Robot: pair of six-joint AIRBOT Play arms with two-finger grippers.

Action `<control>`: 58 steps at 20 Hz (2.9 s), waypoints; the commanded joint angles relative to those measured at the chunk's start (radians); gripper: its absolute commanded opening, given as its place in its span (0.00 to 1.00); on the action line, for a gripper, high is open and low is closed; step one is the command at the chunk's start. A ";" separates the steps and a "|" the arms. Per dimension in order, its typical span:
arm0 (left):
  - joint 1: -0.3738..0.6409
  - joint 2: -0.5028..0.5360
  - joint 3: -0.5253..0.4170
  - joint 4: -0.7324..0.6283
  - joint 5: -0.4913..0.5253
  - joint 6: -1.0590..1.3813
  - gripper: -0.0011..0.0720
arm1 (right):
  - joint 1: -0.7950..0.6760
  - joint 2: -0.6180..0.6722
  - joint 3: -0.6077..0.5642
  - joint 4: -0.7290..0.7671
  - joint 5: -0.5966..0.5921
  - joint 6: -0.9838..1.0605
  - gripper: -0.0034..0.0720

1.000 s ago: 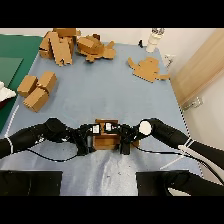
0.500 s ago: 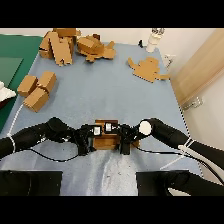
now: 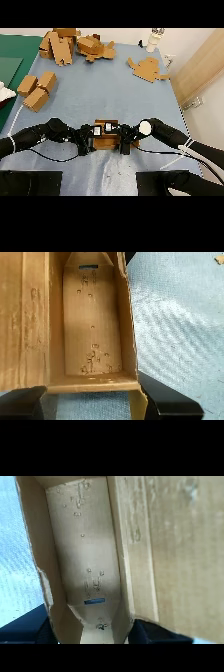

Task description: Fold the box.

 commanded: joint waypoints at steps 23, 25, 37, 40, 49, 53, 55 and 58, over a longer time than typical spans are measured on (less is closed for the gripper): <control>0.000 -0.001 0.002 -0.051 0.017 -0.002 0.62 | 0.001 0.125 0.001 -0.318 0.113 0.401 0.84; 0.000 -0.001 0.002 -0.051 0.017 -0.002 0.62 | 0.001 0.134 0.001 -0.318 0.143 0.414 0.84; 0.002 -0.001 0.002 -0.048 0.018 -0.003 0.62 | 0.001 0.310 0.001 -0.417 0.129 0.579 0.84; 0.002 -0.001 0.002 -0.047 0.017 -0.003 0.62 | 0.001 0.315 0.001 -0.417 0.076 0.759 0.84; 0.002 -0.001 0.003 0.025 0.003 -0.079 0.62 | 0.001 0.312 0.001 -0.181 -0.089 0.993 0.48; 0.002 -0.001 0.003 0.028 -0.004 -0.079 0.62 | 0.001 0.312 0.001 0.009 -0.159 0.987 0.05; 0.002 -0.001 0.003 0.028 -0.003 -0.079 0.62 | 0.000 0.309 0.001 0.058 -0.211 0.980 0.05; 0.002 -0.001 0.003 0.028 -0.004 -0.079 0.62 | 0.000 0.255 0.001 0.130 -0.249 0.954 0.05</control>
